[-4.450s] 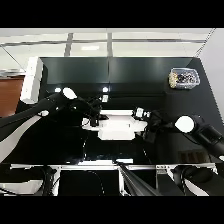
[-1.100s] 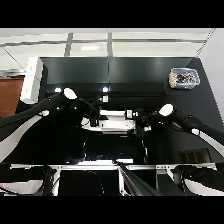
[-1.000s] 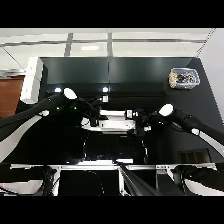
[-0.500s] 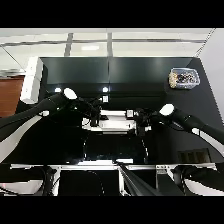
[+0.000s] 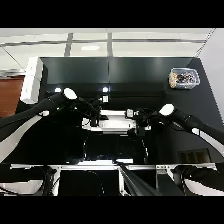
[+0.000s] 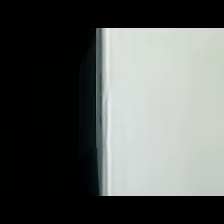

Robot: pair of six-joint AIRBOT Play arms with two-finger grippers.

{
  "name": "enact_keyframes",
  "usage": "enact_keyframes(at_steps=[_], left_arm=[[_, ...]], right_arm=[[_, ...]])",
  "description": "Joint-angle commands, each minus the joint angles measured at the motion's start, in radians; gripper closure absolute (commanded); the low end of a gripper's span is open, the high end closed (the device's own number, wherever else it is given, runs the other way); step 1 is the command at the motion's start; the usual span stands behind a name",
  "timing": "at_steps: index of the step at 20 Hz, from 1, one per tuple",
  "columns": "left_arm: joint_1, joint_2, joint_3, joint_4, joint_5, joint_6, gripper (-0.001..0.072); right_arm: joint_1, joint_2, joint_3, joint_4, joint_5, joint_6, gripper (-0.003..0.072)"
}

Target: Fold the box and place the chain.

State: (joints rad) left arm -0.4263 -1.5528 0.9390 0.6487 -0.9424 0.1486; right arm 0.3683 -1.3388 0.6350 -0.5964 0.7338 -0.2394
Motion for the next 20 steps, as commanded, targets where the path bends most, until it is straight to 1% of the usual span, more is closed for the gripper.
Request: enact_keyframes(at_steps=[1, 7, 14, 15, 17, 18, 19, 20], left_arm=[[0.0, -0.001, 0.0, 0.002, 0.0, 0.0, 0.0684], [0.0, -0.001, 0.0, 0.002, 0.0, 0.0, 0.0684], [0.0, -0.001, 0.0, 0.002, 0.0, 0.0, 0.0684], [0.0, -0.001, 0.0, 0.002, 0.0, 0.001, 0.0684], [0.0, -0.001, 0.0, 0.002, 0.0, 0.001, 0.0684], [0.0, -0.001, 0.0, 0.002, 0.0, 0.001, 0.0684], [0.0, -0.001, 0.0, 0.002, 0.0, 0.001, 0.0684], [0.0, -0.001, 0.0, 0.002, 0.0, 0.001, 0.0684]], right_arm=[[-0.001, 0.0, 0.001, 0.002, 0.007, 0.0, 0.0043], [-0.001, 0.0, 0.0, 0.023, 0.021, 0.0, 0.0044], [-0.001, 0.0, 0.001, 0.02, 0.006, 0.004, 0.0044], [-0.001, 0.0, 0.0, 0.02, 0.006, 0.004, 0.0064], [-0.001, 0.0, 0.0, 0.02, 0.006, 0.003, 0.0064], [-0.001, 0.0, 0.0, 0.019, 0.006, 0.003, 0.015], [0.0, 0.0, 0.0, 0.019, 0.006, 0.003, 0.0219], [0.0, 0.0, 0.0, 0.019, 0.005, 0.003, 0.0219]])
